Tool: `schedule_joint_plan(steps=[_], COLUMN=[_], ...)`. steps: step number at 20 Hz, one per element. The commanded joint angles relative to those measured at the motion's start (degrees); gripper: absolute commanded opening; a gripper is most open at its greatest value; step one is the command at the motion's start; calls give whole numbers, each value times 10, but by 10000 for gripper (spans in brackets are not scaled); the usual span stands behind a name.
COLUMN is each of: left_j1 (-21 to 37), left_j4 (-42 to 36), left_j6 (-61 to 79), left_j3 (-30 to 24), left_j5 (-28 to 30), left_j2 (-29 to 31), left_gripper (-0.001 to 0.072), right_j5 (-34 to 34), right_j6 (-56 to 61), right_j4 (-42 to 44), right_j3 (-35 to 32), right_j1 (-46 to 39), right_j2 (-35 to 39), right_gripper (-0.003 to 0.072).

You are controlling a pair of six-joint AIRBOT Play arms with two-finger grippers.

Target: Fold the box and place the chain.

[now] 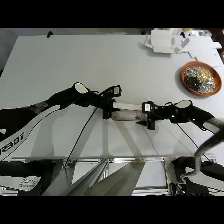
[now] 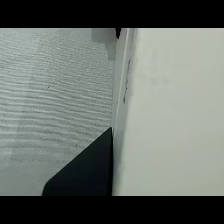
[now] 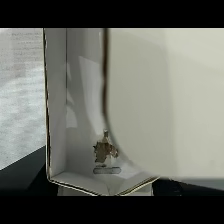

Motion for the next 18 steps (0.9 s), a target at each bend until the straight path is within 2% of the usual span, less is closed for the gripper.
schedule_joint_plan(steps=[1, 11, 18], left_j1=[0, 0, 0], left_j4=[0, 0, -31], left_j6=[0, 0, -2], left_j3=[0, 0, 0], left_j5=[0, 0, -3], left_j2=[0, 0, 0], left_gripper=[10, 10, 10], right_j5=[-1, -1, -1], right_j6=[-1, -1, -1], right_j4=[-8, -8, -8], right_j3=[0, 0, 0], right_j1=[0, 0, 0], right_j2=[0, 0, 0], right_gripper=[438, 438, 438])
